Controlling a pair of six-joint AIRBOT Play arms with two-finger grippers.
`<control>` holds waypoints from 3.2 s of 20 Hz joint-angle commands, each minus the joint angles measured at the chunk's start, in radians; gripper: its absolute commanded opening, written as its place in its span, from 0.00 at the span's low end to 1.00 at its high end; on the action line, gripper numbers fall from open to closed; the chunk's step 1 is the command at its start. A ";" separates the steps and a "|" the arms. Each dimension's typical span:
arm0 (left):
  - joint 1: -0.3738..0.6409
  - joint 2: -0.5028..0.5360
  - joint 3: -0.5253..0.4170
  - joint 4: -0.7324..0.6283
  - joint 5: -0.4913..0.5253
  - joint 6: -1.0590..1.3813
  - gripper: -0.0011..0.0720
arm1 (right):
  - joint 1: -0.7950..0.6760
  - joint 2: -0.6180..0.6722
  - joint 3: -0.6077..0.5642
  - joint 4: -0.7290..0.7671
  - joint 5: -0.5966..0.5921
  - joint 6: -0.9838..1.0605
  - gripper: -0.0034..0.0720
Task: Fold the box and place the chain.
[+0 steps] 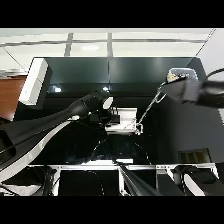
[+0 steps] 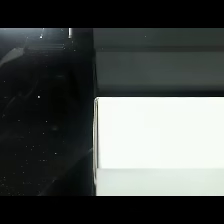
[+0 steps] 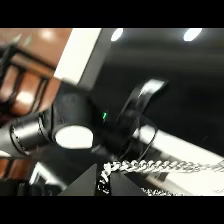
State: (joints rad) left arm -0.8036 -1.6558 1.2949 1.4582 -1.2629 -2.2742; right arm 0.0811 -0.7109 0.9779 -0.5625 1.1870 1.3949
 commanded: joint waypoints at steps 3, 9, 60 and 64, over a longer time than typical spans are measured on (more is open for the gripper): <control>0.000 -0.001 0.000 0.000 0.001 0.000 0.06 | 0.166 -0.065 -0.115 0.052 -0.125 -0.016 0.06; 0.000 -0.001 0.000 0.000 0.000 0.000 0.06 | 0.217 -0.185 -0.155 0.003 -0.170 -0.016 0.06; 0.000 -0.001 0.000 0.003 -0.002 0.000 0.06 | -0.204 -0.784 0.016 -0.662 -0.637 0.322 0.97; 0.000 -0.001 0.000 0.003 -0.002 0.000 0.06 | -0.203 -0.917 0.160 -0.569 -0.572 0.320 0.97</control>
State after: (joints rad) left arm -0.8036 -1.6558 1.2949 1.4612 -1.2636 -2.2742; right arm -0.1200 -1.5314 1.0443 -1.1851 0.5846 1.7016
